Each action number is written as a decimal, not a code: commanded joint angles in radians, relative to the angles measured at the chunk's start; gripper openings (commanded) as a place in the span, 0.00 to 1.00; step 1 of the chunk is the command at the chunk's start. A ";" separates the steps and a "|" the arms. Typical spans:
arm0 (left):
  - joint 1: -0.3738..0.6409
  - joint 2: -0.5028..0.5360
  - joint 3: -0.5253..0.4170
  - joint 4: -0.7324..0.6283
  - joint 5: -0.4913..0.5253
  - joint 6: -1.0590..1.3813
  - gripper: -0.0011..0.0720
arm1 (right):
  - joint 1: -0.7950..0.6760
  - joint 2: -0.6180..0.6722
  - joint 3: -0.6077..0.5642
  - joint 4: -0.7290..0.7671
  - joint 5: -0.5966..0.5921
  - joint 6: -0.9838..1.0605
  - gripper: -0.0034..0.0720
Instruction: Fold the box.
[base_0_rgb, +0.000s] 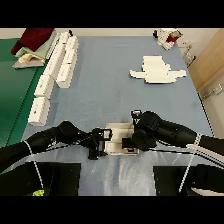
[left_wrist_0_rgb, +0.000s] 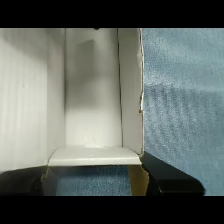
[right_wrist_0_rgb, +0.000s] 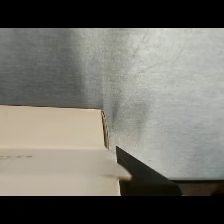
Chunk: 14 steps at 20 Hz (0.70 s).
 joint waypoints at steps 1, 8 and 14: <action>0.000 0.000 0.000 0.000 0.000 0.000 0.73 | -0.003 0.016 0.008 0.050 -0.011 -0.016 0.58; 0.000 0.000 0.000 0.000 0.000 0.000 0.73 | -0.066 0.159 0.143 -0.115 -0.199 -0.034 0.40; 0.000 0.000 0.000 0.000 0.000 0.000 0.73 | -0.389 0.156 0.084 -0.102 -0.161 -0.259 0.05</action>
